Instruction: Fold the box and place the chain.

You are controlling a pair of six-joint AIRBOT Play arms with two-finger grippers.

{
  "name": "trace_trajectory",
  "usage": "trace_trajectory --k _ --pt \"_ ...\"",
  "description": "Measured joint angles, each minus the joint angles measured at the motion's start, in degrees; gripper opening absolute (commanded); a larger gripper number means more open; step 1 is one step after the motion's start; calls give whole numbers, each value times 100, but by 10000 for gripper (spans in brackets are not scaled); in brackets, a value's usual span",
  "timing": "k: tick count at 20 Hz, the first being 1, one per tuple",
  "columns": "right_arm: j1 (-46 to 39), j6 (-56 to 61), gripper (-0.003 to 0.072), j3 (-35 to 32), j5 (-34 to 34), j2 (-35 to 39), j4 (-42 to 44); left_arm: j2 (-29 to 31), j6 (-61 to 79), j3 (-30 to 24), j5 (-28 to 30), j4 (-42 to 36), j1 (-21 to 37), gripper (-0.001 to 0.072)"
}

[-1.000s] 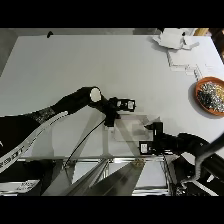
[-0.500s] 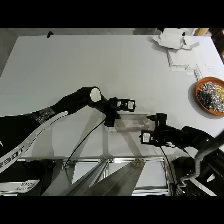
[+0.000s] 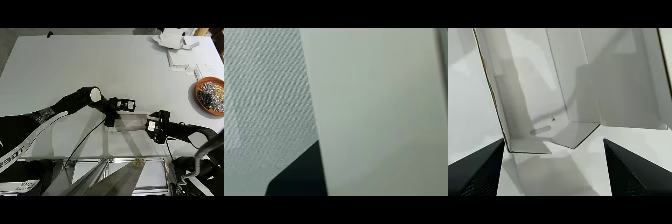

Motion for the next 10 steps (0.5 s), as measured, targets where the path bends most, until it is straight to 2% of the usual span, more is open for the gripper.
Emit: trace_trajectory --k 6,10 --pt "-984 -2013 665 42 234 -846 1609 0 -2 0 -4 -2 0 11" --pt "-1421 -2791 665 210 518 -1392 2107 0 -2 0 -4 -2 0 11"
